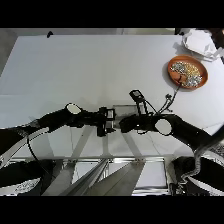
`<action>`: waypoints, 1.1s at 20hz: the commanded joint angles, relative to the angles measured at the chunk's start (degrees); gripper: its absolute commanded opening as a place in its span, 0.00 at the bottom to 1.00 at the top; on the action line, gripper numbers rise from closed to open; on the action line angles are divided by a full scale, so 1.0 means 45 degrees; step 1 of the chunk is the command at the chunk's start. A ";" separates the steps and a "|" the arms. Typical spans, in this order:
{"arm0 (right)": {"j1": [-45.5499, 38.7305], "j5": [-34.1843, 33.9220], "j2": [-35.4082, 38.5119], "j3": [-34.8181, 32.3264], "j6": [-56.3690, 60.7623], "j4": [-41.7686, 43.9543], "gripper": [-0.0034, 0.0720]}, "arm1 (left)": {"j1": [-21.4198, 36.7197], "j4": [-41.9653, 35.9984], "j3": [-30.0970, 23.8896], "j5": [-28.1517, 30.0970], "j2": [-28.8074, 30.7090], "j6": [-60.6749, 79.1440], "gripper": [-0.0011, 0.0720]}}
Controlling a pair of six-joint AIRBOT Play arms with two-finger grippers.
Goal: Fold the box and place the chain.
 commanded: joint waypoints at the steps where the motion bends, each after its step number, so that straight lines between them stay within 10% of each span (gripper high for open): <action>1: -0.0306 0.1525 0.0350 0.0461 -0.0005 -0.0204 0.40 | 0.0005 0.0000 0.0010 0.0010 -0.0005 0.0005 0.13; 11: -0.5187 0.5824 0.3929 0.0981 0.0622 -0.3317 0.33 | 0.0005 0.0005 0.0010 0.0005 -0.0005 0.0005 0.13; 22: -0.8670 0.4289 0.0461 0.2001 0.0612 -0.8286 0.35 | 0.0005 0.0000 0.0010 0.0005 -0.0005 0.0005 0.13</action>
